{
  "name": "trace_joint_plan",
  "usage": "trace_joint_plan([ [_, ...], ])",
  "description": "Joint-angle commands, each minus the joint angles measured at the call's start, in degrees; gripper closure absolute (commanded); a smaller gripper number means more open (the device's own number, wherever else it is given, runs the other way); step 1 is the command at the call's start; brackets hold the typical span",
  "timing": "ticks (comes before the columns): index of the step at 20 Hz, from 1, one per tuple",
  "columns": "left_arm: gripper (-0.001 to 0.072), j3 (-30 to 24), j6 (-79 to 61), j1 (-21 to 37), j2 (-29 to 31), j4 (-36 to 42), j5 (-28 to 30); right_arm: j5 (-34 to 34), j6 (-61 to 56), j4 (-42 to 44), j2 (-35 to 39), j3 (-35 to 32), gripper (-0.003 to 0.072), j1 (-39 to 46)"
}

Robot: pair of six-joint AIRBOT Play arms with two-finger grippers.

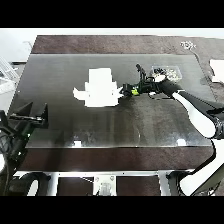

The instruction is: Fold the box and place the chain.

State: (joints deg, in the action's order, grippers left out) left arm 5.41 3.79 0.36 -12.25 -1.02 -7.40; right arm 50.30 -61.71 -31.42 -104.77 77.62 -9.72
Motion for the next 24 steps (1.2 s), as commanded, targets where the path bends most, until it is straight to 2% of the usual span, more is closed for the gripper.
trace_joint_plan([
  [1, 0.0112, 2.91, -0.81, -0.02, -6.60, -0.07, -2.38, -0.22, -1.38, 0.00, -0.04, 0.04, 0.0681, 0.02],
  [5, 0.0112, 15.43, -2.89, -0.02, -24.44, -0.07, -7.43, -1.57, -2.38, -0.20, -0.02, 0.04, 0.0681, 0.02],
  [9, 0.0112, 29.79, -4.92, -0.02, -44.11, -0.09, -18.75, -1.38, -2.36, -1.07, -0.02, 0.04, 0.0680, 0.04],
  [12, 0.0112, 38.75, -5.09, -0.02, -55.78, -0.09, -22.45, -1.18, -2.36, -1.95, -0.04, 0.04, 0.0680, 0.02],
  [14, 0.0111, 42.05, -5.38, -0.02, -59.76, 0.02, -21.75, -0.96, -2.36, -2.78, -0.04, 0.04, 0.0680, 0.11],
  [17, 0.0113, 43.08, -4.15, -0.02, -60.28, -0.59, -25.29, -0.26, -2.32, -3.87, -0.02, 0.04, 0.0680, 0.15],
  [19, 0.0113, 45.79, -0.24, -0.02, -61.96, -5.64, -26.16, -0.13, -2.16, -4.76, -0.04, 0.13, 0.0680, 0.15],
  [21, 0.0112, 50.45, 4.31, -0.02, -65.81, -10.56, -27.91, -0.13, -2.14, -4.85, -0.02, 0.31, 0.0680, 0.15],
  [24, 0.0112, 58.97, 10.43, -0.02, -73.40, -14.62, -34.69, 0.31, -0.81, -4.90, -0.04, 0.83, 0.0680, 0.15],
])
